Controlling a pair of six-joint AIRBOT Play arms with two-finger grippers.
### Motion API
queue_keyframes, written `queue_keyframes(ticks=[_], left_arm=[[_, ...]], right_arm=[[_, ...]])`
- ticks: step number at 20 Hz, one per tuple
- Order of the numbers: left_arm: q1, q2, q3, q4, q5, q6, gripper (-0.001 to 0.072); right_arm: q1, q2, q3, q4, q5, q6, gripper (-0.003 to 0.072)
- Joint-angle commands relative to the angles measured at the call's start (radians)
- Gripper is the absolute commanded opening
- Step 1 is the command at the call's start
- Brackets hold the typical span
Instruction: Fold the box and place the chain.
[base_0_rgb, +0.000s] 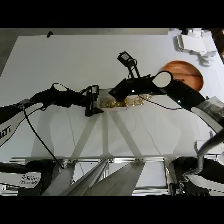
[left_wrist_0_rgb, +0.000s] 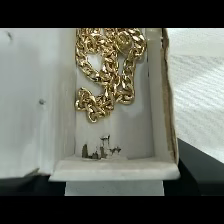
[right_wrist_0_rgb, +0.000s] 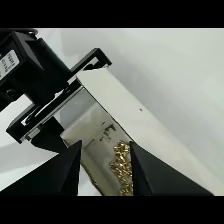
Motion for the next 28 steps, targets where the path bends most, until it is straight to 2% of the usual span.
queue_keyframes(ticks=[1, 4, 6, 9, 14, 17, 23, 24, 25, 26, 28], left_arm=[[0.001, 0.0, 0.001, 0.0, 0.0, 0.0, 0.0159], [0.001, 0.0, 0.001, 0.0, 0.0, 0.0, 0.0159], [0.001, 0.0, 0.001, 0.0, 0.0, 0.0, 0.0159], [0.001, 0.0, 0.001, 0.0, 0.0, 0.0, 0.0159], [0.001, 0.0, 0.001, 0.0, 0.0, 0.0, 0.0159], [0.001, 0.0, 0.001, 0.0, 0.0, 0.0, 0.0159], [0.001, 0.0, 0.001, 0.0, 0.0, 0.0, 0.0159], [0.001, 0.0, 0.001, 0.0, 0.0, 0.0, 0.0159], [0.001, 0.0, 0.001, 0.0, 0.0, 0.0, 0.0159], [0.001, 0.0, 0.001, 0.0, 0.0, 0.0, 0.0159], [0.001, 0.0, 0.001, 0.0, 0.0, 0.0, 0.0159]], right_arm=[[-0.087, 0.079, 0.0, -0.163, 0.098, -0.003, 0.0341], [-0.207, 0.142, -0.001, -0.475, 0.204, -0.033, 0.0355], [-0.29, 0.123, -0.002, -0.547, 0.26, -0.111, 0.0563], [-0.36, 0.044, -0.002, -0.477, 0.243, -0.289, 0.0587], [-0.284, -0.108, -0.002, -0.475, 0.208, -0.476, 0.0631], [-0.235, -0.161, -0.002, -0.475, 0.137, -0.476, 0.0633], [-0.203, -0.243, -0.002, -0.477, 0.138, -0.469, 0.0621], [-0.203, -0.249, -0.002, -0.484, 0.137, -0.46, 0.0609], [-0.203, -0.248, -0.002, -0.497, 0.134, -0.458, 0.0529], [-0.203, -0.248, -0.002, -0.507, 0.136, -0.439, 0.0413], [-0.203, -0.248, -0.002, -0.525, 0.142, -0.388, 0.0063]])
